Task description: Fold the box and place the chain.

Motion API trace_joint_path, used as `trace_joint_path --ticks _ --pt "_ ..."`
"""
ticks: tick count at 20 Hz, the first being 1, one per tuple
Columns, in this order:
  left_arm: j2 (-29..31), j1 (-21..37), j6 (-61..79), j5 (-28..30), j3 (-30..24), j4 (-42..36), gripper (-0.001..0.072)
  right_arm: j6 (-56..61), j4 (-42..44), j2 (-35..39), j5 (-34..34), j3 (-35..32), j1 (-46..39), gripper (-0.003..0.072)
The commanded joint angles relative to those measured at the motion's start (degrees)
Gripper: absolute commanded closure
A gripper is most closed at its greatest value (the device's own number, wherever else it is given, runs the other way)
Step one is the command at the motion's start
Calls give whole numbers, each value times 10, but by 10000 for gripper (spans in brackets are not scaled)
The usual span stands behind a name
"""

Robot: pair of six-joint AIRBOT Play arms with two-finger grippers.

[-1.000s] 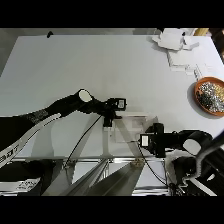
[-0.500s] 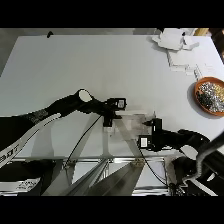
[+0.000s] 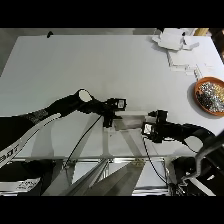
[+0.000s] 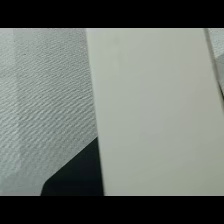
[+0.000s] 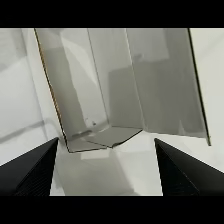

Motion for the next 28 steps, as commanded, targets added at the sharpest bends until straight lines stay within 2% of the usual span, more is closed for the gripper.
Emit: trace_joint_path --ticks 1,7,9,14,19,28 --pt "0 0 0 -1 0 0 699 -95 93 -30 20 5 -48 38" --pt "0 0 0 -1 0 0 699 -382 283 -121 114 33 -168 39" --pt "0 0 0 -1 0 0 699 -448 313 -161 147 44 -200 39" --pt "0 0 0 -1 0 0 699 -487 335 -231 182 49 -221 39" --pt "0 0 0 -1 0 0 699 -513 365 -270 219 49 -221 41" --pt "0 0 0 -1 0 0 699 -490 376 -291 191 39 -221 41"
